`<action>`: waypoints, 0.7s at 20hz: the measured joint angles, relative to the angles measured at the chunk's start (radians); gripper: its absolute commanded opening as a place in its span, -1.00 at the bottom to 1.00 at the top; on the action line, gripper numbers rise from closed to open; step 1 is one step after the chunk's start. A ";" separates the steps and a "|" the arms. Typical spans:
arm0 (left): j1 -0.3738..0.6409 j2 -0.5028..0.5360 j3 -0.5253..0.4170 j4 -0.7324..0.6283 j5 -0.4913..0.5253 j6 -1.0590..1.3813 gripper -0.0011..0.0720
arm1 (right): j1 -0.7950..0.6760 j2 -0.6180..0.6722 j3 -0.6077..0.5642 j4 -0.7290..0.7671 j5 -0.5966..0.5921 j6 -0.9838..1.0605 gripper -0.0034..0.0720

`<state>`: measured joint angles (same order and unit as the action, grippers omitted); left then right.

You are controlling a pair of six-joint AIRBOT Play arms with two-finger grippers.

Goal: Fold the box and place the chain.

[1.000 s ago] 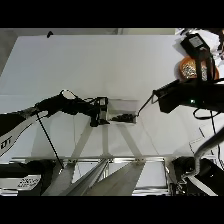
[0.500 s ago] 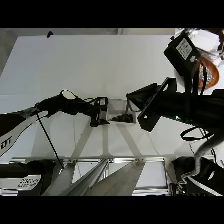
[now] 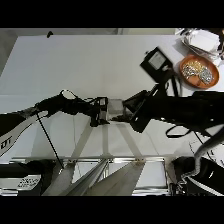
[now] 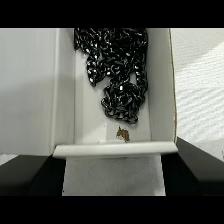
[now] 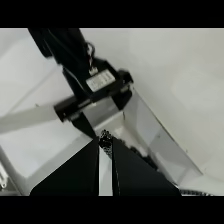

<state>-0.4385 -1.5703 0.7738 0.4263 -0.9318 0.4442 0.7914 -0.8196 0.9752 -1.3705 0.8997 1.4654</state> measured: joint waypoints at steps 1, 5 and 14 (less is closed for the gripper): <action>0.000 0.000 0.000 0.000 0.000 0.000 -0.22 | 0.000 -0.030 -0.017 -0.001 -0.010 0.000 -0.85; 0.000 0.000 0.000 0.000 0.000 0.000 -0.22 | 0.000 -0.166 -0.057 -0.001 -0.064 0.014 -0.85; 0.000 0.000 0.000 0.000 0.000 0.000 -0.22 | 0.000 -0.389 -0.071 0.008 -0.061 0.100 -0.35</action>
